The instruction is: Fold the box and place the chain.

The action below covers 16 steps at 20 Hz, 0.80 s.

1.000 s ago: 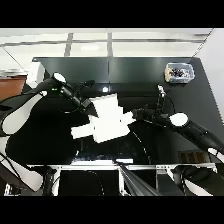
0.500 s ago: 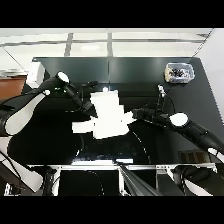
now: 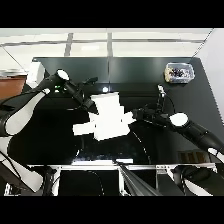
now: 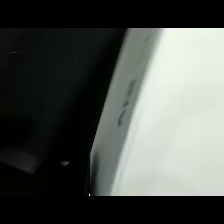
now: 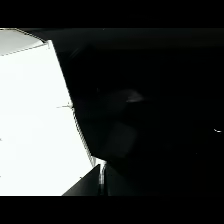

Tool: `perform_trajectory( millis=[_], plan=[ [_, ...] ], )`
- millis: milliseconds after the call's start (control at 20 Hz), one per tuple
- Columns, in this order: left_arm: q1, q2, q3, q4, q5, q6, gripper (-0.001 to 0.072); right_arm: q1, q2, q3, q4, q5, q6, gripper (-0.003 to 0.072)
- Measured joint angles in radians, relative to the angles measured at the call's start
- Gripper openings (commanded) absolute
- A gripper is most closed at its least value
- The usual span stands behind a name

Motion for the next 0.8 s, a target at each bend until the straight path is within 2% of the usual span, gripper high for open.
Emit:
perform_trajectory(
  millis=[50,250,450,600,800],
  plan=[
    [0.001,0.000,0.002,-0.011,-0.009,0.010,0.0028,0.000,0.001,0.000,0.000,0.000,0.000,0.0714],
    [0.010,0.005,0.024,-0.025,-0.038,0.022,0.0026,-0.048,0.032,0.027,-0.058,0.065,-0.008,0.0709],
    [-0.007,0.081,-0.005,-0.029,-0.048,0.040,0.0025,-0.143,0.100,0.127,-0.320,0.253,-0.040,0.0709],
    [-0.061,0.204,-0.126,-0.032,0.062,0.158,0.0027,-0.173,0.131,0.187,-0.524,0.361,-0.100,0.0709],
    [-0.137,0.285,-0.233,-0.018,0.254,0.468,0.0025,-0.155,0.135,0.217,-0.640,0.431,-0.310,0.0708]
  ],
)
